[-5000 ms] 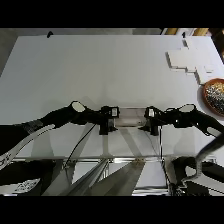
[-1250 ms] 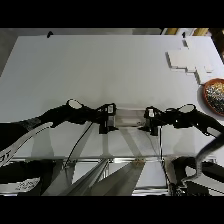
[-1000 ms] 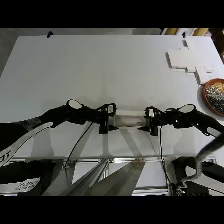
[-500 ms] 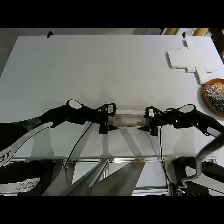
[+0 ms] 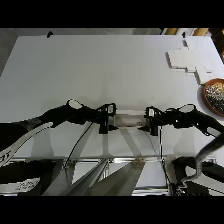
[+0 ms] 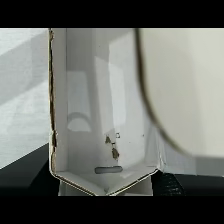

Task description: Fold the box and place the chain.

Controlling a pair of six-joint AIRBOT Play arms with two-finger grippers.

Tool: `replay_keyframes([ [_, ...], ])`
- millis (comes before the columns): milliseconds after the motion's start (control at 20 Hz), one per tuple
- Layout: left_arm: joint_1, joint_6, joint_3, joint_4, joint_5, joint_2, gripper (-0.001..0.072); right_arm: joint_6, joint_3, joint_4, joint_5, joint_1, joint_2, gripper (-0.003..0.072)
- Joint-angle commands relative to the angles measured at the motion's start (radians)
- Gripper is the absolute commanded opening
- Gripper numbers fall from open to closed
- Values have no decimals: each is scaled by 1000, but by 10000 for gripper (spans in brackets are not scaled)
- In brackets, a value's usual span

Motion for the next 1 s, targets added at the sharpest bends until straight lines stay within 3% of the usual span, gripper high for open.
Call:
replay_keyframes([
  [0,0,0,1,0,0,-1,110,4,0,1,8,0,1,416],
  [200,0,0,1,0,0,-1,110,4,0,2,11,0,1,441],
  [250,0,0,1,0,0,-1,110,4,0,0,7,0,6,643],
  [300,0,0,1,0,0,-1,110,8,0,0,0,0,17,703],
  [450,0,0,1,0,0,-1,110,119,0,-77,-14,0,92,705],
  [800,0,0,1,0,0,-1,110,563,0,-579,10,0,402,701],
  [950,0,0,1,0,0,-1,110,628,0,-600,104,0,532,691],
])
